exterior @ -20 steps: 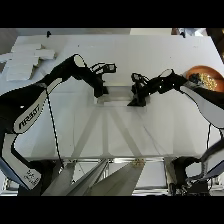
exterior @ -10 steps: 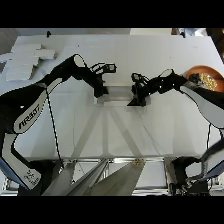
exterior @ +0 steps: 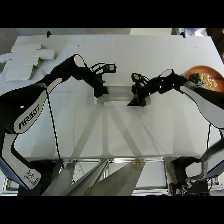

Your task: Fold the box and place the chain.

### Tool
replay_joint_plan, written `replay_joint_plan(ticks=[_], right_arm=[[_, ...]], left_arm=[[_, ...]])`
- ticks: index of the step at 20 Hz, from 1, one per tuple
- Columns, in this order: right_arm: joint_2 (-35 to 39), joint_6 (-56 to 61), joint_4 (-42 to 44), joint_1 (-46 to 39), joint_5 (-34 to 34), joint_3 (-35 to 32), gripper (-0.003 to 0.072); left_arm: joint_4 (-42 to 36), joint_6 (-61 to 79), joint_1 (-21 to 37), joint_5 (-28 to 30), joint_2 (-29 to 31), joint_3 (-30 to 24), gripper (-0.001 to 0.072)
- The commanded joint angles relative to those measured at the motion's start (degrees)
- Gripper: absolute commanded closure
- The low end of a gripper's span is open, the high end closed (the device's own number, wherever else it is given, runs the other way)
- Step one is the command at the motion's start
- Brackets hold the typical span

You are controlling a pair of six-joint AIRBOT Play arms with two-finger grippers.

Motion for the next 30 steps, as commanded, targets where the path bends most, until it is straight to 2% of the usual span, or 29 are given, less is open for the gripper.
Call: replay_joint_plan(ticks=[1,15,16,19,20,22,25,30], right_arm=[[-0.02,0.0,0.0,0.0,0.07,0.0,0.0164],[-0.02,0.0,0.0,0.0,0.07,0.0,0.0164],[-0.02,0.0,0.0,0.0,0.07,0.02,0.0164],[-0.02,0.0,0.0,0.0,0.07,0.0,0.0164],[-0.02,0.0,0.0,0.0,0.07,0.02,0.0164],[-0.02,0.0,0.0,0.0,0.07,0.0,0.0164],[-0.02,0.0,0.0,0.0,0.07,0.02,0.0164],[-0.02,0.0,0.0,0.0,0.07,0.02,0.0164]], left_arm=[[0.02,0.02,0.07,0.04,0.02,0.02,0.0693],[-0.17,0.02,-0.28,0.11,0.02,0.02,0.069],[-0.15,0.0,-0.28,0.02,0.04,0.02,0.0636],[-0.15,0.02,-0.28,0.02,0.15,0.02,0.0291],[-0.15,0.02,-0.28,0.02,0.24,0.02,0.026],[0.07,0.02,-0.17,0.04,0.61,0.02,0.0253],[0.28,0.07,-0.15,0.11,2.05,0.07,0.017],[5.42,0.04,-0.13,0.13,5.66,0.09,0.0168]])
